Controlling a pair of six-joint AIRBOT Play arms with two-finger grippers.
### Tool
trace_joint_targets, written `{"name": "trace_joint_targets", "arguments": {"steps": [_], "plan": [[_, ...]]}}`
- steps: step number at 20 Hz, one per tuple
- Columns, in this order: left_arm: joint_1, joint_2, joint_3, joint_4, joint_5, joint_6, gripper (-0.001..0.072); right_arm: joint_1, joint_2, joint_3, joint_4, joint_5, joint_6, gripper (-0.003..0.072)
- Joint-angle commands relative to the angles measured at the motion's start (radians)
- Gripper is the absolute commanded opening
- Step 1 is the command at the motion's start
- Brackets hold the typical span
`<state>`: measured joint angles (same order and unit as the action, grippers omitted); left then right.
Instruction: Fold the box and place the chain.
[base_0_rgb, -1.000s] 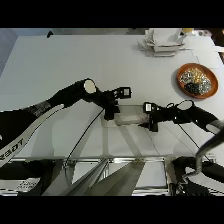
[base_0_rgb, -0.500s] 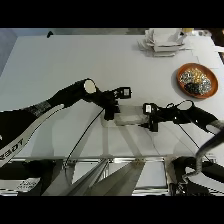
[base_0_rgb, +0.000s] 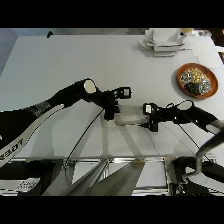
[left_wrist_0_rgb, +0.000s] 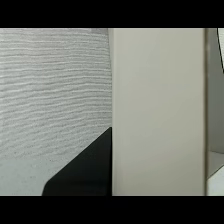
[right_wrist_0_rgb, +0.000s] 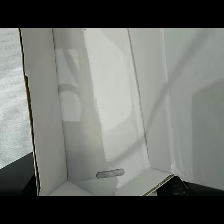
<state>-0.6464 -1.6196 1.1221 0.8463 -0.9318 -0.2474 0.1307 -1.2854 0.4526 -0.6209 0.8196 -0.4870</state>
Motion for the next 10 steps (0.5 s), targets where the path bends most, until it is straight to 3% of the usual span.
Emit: {"name": "trace_joint_targets", "arguments": {"steps": [1,8,9,10], "plan": [[0.001,0.001,0.0,0.0,0.0,0.0,0.0009,0.001,-0.001,0.0,0.0,0.0,0.0,0.0458],[0.0,0.001,0.0,0.0,-0.001,0.0,0.0009,0.001,-0.001,0.0,0.0,0.0,0.0,0.0458],[0.002,0.003,0.0,0.0,-0.01,0.0,0.0029,0.001,-0.001,0.0,0.0,0.0,0.0,0.0458],[0.004,0.008,0.0,0.003,-0.023,0.0,0.013,0.001,-0.001,0.0,0.0,0.0,0.0,0.0458]]}}
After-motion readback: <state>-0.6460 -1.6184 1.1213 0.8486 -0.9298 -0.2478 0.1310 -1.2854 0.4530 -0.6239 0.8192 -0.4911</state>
